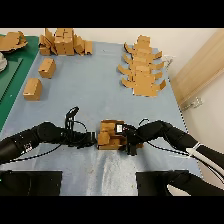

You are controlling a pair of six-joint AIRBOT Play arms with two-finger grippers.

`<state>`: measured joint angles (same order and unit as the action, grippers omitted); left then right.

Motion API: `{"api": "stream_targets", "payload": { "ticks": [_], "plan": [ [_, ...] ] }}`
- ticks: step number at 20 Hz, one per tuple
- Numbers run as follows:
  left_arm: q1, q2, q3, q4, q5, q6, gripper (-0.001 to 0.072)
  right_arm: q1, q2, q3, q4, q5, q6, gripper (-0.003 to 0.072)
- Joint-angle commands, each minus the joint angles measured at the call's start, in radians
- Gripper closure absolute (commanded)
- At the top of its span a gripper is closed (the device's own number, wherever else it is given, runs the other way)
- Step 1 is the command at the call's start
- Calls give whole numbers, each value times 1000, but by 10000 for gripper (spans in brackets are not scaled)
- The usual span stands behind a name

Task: Fold the box.

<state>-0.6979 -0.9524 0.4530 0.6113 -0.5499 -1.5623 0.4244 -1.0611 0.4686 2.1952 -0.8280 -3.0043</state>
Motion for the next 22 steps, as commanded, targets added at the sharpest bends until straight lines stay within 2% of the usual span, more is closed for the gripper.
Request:
{"api": "stream_targets", "payload": {
  "ticks": [1, 5, 9, 11, 14, 16, 21, 22],
  "plan": [
    [8, 0, 2, -3, -21, 11, 456, 0, 1, 0, 0, 0, 0, 317],
    [8, 0, 2, -2, -26, 11, 457, 0, 1, 0, 0, 0, 0, 318],
    [7, 0, 2, -88, 10, -24, 457, 0, 1, 0, 0, 0, 0, 317],
    [6, 0, 1, -88, 53, -11, 454, 0, 1, 0, 0, 0, 1, 317],
    [7, 0, 2, -93, 27, 42, 452, 0, 1, 0, 0, 0, 0, 317],
    [5, 1, 8, -92, 13, 43, 373, 0, 1, 0, 0, 0, 0, 317],
    [5, 0, 62, -39, -12, 22, 370, 0, 1, 0, 0, 0, 0, 317],
    [5, 0, 62, -7, -13, -13, 343, 0, 1, 0, 0, 0, 0, 317]
  ]
}}
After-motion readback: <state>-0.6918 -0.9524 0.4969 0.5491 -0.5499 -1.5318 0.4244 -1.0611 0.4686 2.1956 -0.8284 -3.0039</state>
